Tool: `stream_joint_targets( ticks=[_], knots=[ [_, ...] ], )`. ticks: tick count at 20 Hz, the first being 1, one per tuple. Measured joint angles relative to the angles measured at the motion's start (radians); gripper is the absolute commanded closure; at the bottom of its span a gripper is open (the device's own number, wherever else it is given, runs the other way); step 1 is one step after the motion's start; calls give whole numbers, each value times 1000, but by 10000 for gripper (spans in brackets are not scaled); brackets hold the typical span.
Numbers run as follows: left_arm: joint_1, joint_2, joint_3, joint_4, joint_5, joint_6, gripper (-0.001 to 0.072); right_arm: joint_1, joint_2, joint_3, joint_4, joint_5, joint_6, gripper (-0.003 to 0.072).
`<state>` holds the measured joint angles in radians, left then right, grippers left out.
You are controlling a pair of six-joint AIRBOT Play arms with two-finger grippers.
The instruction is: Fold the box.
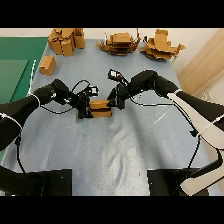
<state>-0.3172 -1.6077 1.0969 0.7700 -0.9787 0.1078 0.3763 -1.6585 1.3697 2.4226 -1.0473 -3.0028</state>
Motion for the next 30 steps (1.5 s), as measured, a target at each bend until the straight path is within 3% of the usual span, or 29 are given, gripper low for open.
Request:
stream_joint_targets(
  ticks=[13, 15, 19, 20, 21, 27, 30],
  knots=[
    [0, 0, 0, 1, 0, -4, 346, 71, 48, 19, -86, 64, 0, 278],
    [0, 0, 0, 1, 0, -4, 346, 84, 52, 20, -90, 66, 0, 354],
    [0, 0, 0, 1, 0, -4, 346, 98, 55, 20, -95, 51, 0, 432],
    [0, 0, 0, 1, 0, -4, 345, 99, 55, 20, -98, 46, 0, 506],
    [0, 0, 0, 1, 0, -4, 345, 101, 55, 20, -98, 41, 0, 522],
    [0, 0, 0, 1, 0, -4, 345, 103, 55, 20, -110, 24, 0, 522],
    [0, 0, 0, 1, 0, -5, 346, 103, 55, 20, -113, 25, 0, 441]
  ],
)
